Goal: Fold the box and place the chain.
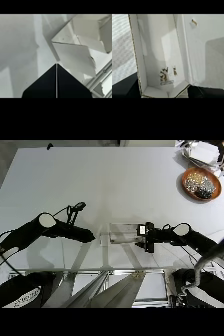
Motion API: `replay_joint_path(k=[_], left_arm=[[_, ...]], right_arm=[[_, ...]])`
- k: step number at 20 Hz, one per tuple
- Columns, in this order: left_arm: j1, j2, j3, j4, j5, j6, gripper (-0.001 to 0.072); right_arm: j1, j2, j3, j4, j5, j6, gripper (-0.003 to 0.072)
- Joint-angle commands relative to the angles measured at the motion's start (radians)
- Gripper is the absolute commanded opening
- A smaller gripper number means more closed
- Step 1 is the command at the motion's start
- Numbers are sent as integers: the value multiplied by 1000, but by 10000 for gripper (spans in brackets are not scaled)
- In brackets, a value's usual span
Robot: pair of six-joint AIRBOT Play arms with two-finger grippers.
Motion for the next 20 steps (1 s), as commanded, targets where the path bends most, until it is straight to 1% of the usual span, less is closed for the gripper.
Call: replay_joint_path(k=[1, 6, 10, 12, 13, 15, 17, 20], left_arm=[[-6, -121, -7, -86, 45, 28, 0], [-26, -126, -7, -93, 84, 33, 1], [-27, -105, -7, -158, 54, 122, 15], [-30, -69, -7, -177, 53, 149, 124], [-31, -55, -7, -190, 53, 153, 153], [-40, -41, -7, -224, 49, 167, 158], [-63, -40, -6, -260, 54, 167, 321], [-90, -40, -6, -319, 55, 197, 341]], right_arm=[[0, 1, 0, 0, 0, 0, 411], [0, 1, 0, 0, 0, 0, 411], [0, 1, 0, 0, 0, 0, 411], [0, 1, 0, 0, 0, 0, 411], [0, 1, 0, 0, 0, 0, 411], [0, 1, 0, 0, 0, 0, 411], [0, 1, 0, 0, 0, 0, 411], [0, 1, 0, 0, 0, 0, 411]])
